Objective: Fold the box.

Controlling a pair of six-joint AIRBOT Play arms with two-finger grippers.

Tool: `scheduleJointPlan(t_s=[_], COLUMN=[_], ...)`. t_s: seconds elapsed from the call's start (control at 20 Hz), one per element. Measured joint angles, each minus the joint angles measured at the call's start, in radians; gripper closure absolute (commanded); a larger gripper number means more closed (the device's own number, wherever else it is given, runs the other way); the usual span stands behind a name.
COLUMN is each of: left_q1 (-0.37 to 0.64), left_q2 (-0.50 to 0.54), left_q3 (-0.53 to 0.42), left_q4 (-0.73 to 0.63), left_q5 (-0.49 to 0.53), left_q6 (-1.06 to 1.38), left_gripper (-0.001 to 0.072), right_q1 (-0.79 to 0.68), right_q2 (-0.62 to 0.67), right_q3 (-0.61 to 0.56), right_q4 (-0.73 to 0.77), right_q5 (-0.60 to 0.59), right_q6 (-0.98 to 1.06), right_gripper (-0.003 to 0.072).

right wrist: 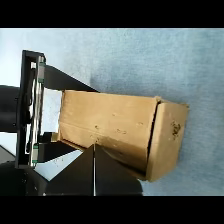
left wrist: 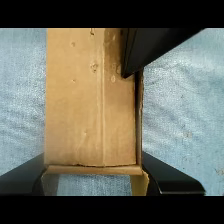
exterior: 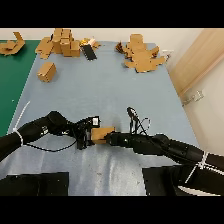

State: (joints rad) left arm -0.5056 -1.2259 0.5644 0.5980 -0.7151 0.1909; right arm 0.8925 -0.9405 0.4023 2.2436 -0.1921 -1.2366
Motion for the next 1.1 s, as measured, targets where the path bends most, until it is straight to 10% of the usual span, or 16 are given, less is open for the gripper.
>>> scheduleJointPlan(t_s=[1.1], left_q1=[0.000], left_q2=[0.000], left_q3=[0.000], left_q4=[0.000], left_q5=[0.012], left_q6=[0.000], left_gripper=[0.0330], right_q1=[-0.280], right_q2=[0.238], right_q3=[0.015], right_q4=[-0.245], right_q5=[-0.209], right_q6=[0.142], right_gripper=[0.0682])
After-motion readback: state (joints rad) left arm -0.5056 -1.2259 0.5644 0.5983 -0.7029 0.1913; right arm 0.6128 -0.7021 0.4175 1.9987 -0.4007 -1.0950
